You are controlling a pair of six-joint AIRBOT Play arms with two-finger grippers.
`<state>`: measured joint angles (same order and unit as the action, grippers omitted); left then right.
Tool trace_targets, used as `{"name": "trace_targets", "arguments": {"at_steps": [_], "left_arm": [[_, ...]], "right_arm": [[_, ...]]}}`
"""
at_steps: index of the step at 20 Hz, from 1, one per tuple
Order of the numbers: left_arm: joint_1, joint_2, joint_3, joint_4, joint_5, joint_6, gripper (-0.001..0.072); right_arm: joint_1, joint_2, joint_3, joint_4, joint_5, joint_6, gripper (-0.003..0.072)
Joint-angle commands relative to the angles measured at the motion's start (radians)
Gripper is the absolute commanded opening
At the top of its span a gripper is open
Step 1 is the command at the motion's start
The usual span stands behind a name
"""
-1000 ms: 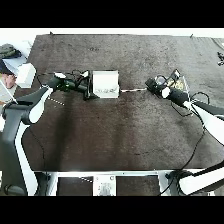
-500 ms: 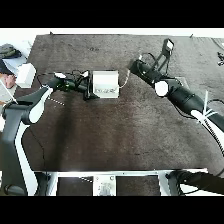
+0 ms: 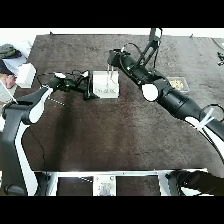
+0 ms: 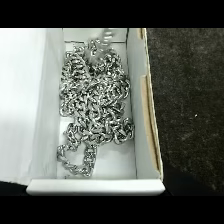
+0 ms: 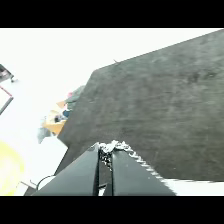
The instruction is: Fold the box and place the chain.
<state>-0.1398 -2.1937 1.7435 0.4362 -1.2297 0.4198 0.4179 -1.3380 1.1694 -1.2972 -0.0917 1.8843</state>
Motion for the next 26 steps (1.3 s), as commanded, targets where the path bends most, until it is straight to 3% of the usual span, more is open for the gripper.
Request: {"name": "trace_targets", "arguments": {"at_steps": [1, 7, 16, 26], "left_arm": [[0.000, 0.000, 0.000, 0.000, 0.000, 0.000, 0.0282], [0.000, 0.000, 0.000, 0.000, 0.000, 0.000, 0.0282], [0.000, 0.000, 0.000, 0.000, 0.000, 0.000, 0.0282], [0.000, 0.000, 0.000, 0.000, 0.000, 0.000, 0.0282]], "right_arm": [[0.016, -0.055, 0.023, 0.002, -0.002, 0.002, -0.0011], [0.017, -0.095, 0.034, 0.004, 0.003, 0.018, -0.0011], [0.046, -0.098, 0.251, -0.101, 0.012, 0.018, -0.0011], [0.023, -0.180, 0.251, -0.136, 0.225, 0.015, -0.0010]]}}
